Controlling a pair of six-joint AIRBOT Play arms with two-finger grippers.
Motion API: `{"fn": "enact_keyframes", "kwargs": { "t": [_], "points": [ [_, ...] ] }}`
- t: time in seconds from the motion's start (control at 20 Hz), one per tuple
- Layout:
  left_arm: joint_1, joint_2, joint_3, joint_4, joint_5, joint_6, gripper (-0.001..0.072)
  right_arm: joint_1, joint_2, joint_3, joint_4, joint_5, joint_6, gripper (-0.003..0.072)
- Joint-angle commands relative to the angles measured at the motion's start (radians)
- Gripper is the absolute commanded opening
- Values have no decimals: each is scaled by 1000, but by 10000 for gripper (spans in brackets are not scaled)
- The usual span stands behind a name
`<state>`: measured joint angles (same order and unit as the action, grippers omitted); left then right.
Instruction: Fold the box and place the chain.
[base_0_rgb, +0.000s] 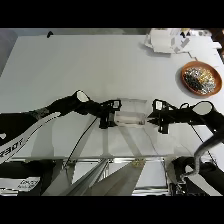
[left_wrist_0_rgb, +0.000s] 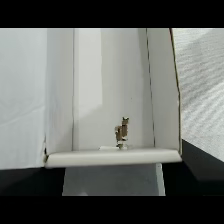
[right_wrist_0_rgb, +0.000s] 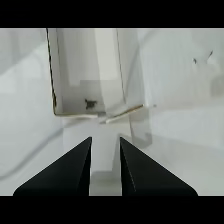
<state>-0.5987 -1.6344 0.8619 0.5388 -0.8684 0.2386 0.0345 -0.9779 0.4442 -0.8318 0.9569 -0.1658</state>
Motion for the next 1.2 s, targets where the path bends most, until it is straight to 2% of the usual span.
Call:
{"fn": "enact_keyframes", "kwargs": {
  "t": [0.0, 0.1, 0.2, 0.35, 0.9, 1.15],
  "points": [
    [0, 0, 1, 0, 0, 0, 211, 2, -13, -7, -111, -31, -19, 209],
    [0, 0, 1, 0, 0, 0, 211, 2, -14, -7, -77, -29, -59, 207],
    [0, 0, 1, 0, 0, 0, 211, 2, -16, -7, 18, -27, -152, 196],
    [0, 0, 1, 0, 0, 0, 211, 2, -37, -7, 78, -29, -211, 159],
    [0, 0, 1, 0, 0, 0, 211, 76, -82, -7, 106, -59, -227, 158],
    [0, 0, 1, 0, 0, 0, 211, 77, -64, -7, 99, -62, -144, 163]
  ]
}}
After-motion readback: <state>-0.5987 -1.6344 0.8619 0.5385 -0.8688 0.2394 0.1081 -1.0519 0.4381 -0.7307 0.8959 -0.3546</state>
